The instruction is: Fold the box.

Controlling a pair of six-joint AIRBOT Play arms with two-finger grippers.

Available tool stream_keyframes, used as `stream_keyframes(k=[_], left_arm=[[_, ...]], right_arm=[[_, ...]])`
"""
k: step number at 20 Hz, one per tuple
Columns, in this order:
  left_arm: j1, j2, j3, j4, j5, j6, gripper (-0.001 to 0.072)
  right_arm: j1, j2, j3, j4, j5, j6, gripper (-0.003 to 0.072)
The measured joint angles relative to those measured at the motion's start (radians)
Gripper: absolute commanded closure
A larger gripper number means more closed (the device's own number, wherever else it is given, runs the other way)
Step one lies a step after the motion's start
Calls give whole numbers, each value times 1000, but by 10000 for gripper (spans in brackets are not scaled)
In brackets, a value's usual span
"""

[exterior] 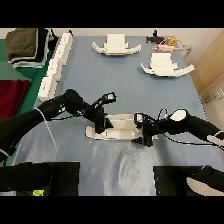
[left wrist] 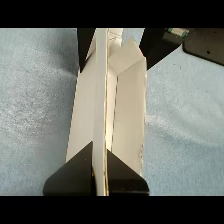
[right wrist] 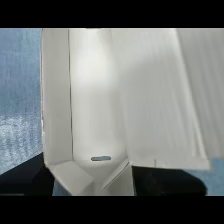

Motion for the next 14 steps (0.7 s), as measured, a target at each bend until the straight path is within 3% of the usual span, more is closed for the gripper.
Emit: stream_keyframes(k=[1, 2, 3, 14], left_arm=[[0, 0, 0, 0, 0, 0, 695], [0, 0, 0, 0, 0, 0, 695], [0, 0, 0, 0, -1, 0, 695], [0, 0, 0, 0, -2, 0, 695]], right_arm=[[0, -2, -2, 5, -2, -6, 53], [0, -4, -4, 8, -5, -10, 145], [0, -5, -6, 13, -13, -12, 166], [0, -8, -19, 16, -4, -22, 145]])
